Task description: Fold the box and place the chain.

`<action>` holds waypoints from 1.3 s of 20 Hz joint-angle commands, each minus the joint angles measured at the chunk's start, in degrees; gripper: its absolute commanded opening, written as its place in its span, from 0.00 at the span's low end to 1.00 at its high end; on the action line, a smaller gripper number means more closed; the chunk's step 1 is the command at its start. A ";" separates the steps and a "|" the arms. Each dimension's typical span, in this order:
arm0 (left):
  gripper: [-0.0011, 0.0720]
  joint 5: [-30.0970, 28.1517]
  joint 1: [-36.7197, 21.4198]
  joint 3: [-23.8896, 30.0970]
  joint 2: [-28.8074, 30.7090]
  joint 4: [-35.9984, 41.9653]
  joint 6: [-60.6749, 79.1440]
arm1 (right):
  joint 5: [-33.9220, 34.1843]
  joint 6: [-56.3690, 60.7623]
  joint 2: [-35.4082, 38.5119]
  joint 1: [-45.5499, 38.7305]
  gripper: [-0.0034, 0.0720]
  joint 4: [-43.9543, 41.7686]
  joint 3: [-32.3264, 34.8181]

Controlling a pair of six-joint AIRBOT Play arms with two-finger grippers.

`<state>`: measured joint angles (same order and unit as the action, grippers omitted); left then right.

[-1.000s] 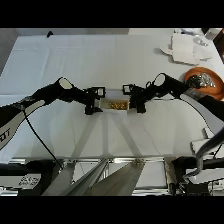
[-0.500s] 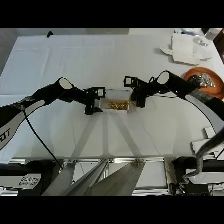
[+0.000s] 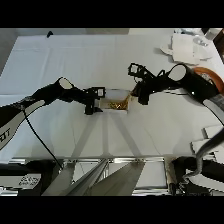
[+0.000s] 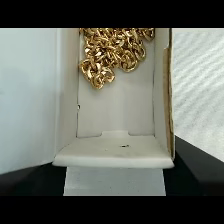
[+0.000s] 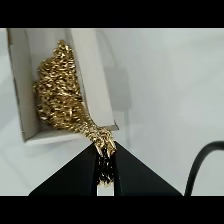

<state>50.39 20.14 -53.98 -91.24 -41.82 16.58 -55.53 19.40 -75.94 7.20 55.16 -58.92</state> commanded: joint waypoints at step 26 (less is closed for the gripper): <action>0.39 -0.02 -0.04 -0.04 0.00 -0.02 0.00 | 8.26 13.84 -5.64 13.03 0.07 -3.80 -0.04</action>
<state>50.37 20.12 -53.98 -91.24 -41.85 16.58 -46.94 33.19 -79.46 18.98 50.94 -58.92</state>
